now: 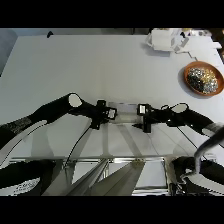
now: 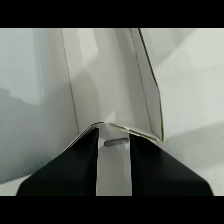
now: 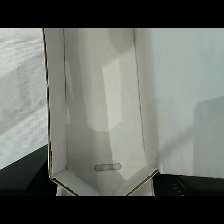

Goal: Fold the box and place the chain.

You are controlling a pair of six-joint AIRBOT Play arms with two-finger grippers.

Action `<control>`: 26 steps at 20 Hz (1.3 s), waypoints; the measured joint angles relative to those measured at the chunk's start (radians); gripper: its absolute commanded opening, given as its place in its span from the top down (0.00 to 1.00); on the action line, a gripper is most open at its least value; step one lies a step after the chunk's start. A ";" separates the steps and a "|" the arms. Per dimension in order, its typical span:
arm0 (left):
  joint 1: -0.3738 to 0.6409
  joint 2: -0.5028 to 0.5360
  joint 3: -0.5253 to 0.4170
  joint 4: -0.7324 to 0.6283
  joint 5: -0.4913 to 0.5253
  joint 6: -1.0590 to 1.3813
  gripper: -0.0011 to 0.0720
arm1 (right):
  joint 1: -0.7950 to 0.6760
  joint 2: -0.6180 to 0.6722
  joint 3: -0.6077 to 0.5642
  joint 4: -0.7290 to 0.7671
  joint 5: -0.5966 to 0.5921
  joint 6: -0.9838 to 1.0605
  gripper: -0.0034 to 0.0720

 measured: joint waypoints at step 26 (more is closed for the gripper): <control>-0.047 0.066 0.000 0.035 0.046 -0.214 0.88 | 0.000 0.000 0.000 0.001 0.000 0.000 0.41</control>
